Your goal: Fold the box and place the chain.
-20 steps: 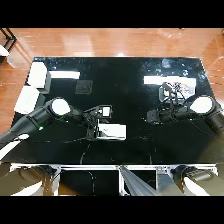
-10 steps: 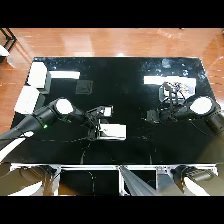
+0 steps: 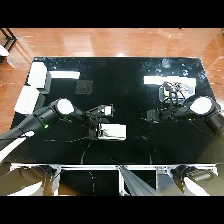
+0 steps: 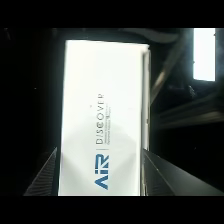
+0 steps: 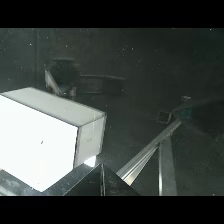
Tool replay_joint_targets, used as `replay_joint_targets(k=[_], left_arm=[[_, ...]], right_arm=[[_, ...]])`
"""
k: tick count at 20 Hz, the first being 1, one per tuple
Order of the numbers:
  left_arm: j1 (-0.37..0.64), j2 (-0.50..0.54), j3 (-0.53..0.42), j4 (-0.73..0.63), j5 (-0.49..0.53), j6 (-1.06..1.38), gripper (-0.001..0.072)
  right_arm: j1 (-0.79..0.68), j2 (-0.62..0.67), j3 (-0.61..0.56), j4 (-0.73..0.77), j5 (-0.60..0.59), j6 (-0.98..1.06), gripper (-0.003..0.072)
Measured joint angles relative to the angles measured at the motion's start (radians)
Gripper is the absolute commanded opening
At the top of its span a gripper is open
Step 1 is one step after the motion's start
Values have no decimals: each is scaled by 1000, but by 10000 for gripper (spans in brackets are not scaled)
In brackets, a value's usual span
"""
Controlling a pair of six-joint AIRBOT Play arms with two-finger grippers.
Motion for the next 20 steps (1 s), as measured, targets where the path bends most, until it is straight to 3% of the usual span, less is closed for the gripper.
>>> replay_joint_targets(k=[20], left_arm=[[-16,-20,0,14,17,-52,635]], right_arm=[[0,0,0,0,-14,0,24]])
